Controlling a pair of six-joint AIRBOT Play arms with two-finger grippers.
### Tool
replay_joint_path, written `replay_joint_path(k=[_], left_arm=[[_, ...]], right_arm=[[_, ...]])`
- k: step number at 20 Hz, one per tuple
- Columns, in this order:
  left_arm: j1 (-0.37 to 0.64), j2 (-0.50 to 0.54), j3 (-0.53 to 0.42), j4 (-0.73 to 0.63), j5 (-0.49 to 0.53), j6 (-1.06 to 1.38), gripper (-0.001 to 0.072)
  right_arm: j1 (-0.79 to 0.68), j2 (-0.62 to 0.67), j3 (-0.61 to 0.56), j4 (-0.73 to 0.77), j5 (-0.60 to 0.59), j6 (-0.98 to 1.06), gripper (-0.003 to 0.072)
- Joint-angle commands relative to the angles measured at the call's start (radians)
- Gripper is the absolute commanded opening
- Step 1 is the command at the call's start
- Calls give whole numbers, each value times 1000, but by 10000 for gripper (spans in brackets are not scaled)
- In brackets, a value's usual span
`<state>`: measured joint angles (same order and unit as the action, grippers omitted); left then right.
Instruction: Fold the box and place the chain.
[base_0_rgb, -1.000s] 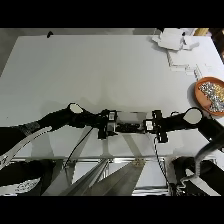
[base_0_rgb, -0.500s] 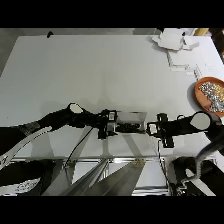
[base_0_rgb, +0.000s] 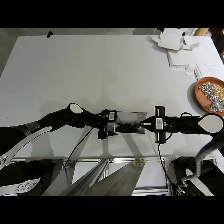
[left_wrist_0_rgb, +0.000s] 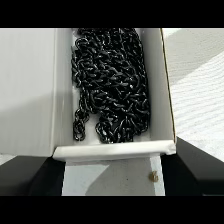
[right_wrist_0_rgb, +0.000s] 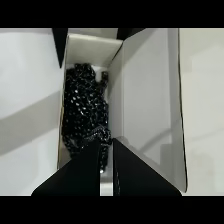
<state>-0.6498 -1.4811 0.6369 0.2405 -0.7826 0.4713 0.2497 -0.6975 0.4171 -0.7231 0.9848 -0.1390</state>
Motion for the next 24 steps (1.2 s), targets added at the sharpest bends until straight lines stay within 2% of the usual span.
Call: replay_joint_path(k=[1, 2, 4, 6, 8, 11, 14, 17, 19, 21, 23, 24], left_arm=[[0, 1, 1, 0, 0, 0, 271], [0, 1, 1, 0, 0, 0, 271], [0, 1, 1, 0, 0, 0, 271], [0, 1, 1, 0, 0, 0, 271], [0, 1, 1, 0, 0, 0, 271], [0, 1, 1, 0, 0, 0, 271], [0, 1, 1, 0, 1, 0, 271], [0, 1, 1, 0, 0, 0, 271], [0, 1, 1, 0, 0, 0, 271], [0, 1, 1, 0, 0, 0, 271], [0, 1, 1, 0, 0, 0, 271], [0, 1, 1, 0, 0, 0, 271]], right_arm=[[0, -68, 2, 23, -14, -26, 230], [0, -93, 16, 21, 7, -26, 344], [0, -141, 98, 14, 102, -24, 345], [0, -179, 233, 24, 203, -12, 155], [0, -225, 390, 24, 283, 71, 22], [0, -344, 533, -3, 237, 187, 22], [23, -479, 526, -68, 256, 198, 22], [140, -472, 470, -227, 216, 191, 23], [190, -454, 435, -249, 201, 192, 28], [217, -436, 407, -246, 207, 230, 124], [243, -402, 380, -249, 207, 269, 146], [257, -376, 362, -249, 199, 272, 202]])
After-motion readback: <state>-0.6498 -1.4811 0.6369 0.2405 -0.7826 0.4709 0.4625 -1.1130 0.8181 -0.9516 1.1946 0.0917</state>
